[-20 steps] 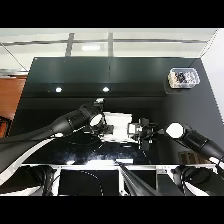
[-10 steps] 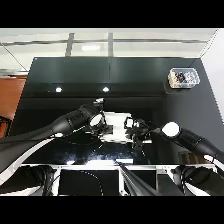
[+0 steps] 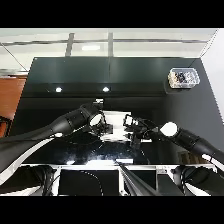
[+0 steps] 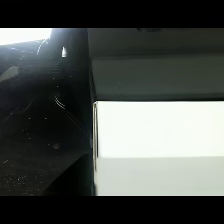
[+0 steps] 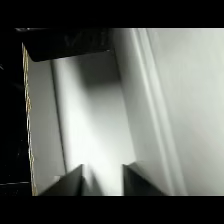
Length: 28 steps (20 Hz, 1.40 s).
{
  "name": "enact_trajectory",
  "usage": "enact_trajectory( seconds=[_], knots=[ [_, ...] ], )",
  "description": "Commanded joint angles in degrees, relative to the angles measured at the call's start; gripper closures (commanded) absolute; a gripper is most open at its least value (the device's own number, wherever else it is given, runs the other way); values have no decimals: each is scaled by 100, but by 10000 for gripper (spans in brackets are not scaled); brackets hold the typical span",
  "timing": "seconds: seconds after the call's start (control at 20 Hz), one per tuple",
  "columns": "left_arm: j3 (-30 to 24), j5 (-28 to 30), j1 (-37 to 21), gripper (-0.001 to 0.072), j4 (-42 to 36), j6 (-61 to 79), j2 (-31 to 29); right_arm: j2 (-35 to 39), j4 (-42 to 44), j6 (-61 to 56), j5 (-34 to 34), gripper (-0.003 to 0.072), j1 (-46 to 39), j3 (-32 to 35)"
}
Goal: Fold the box and place the chain.
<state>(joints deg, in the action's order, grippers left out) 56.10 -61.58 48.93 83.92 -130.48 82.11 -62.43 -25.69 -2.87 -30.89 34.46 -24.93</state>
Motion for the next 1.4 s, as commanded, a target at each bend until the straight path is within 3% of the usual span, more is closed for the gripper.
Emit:
enact_trajectory(
  seconds=[0.0,0.05,0.1,0.15,0.3,0.4,0.65,0.75,0.85,1.15,1.35],
  knots=[
    [4,-11,-4,680,-2,4,-2,-2,15,7,9,484,9,-4],
    [2,-13,-4,680,-2,4,-2,-2,15,4,9,486,7,-4],
    [2,-13,-4,680,-2,4,-2,-2,13,4,9,541,7,-4],
    [2,-13,-4,680,-2,4,-2,11,15,-9,9,669,4,-7],
    [2,-15,-4,679,0,4,-2,210,-7,-695,-9,669,-105,-7],
    [2,-24,-4,679,-2,4,-2,586,-352,-1801,-317,669,-503,-24],
    [2,-26,-4,680,-2,4,-2,1707,-2144,-4964,-2133,669,-2730,-79],
    [2,-26,-4,679,-2,2,-2,1700,-2863,-6459,-2321,669,-3768,-26],
    [2,-26,-4,680,-2,4,-2,1700,-2680,-7866,-2120,669,-4509,304],
    [2,-24,-4,680,0,4,-2,1484,-2146,-8177,-2863,669,-4673,1019],
    [2,-20,-4,680,0,4,-2,1073,-1432,-7591,-2916,669,-3967,1233]
  ],
)
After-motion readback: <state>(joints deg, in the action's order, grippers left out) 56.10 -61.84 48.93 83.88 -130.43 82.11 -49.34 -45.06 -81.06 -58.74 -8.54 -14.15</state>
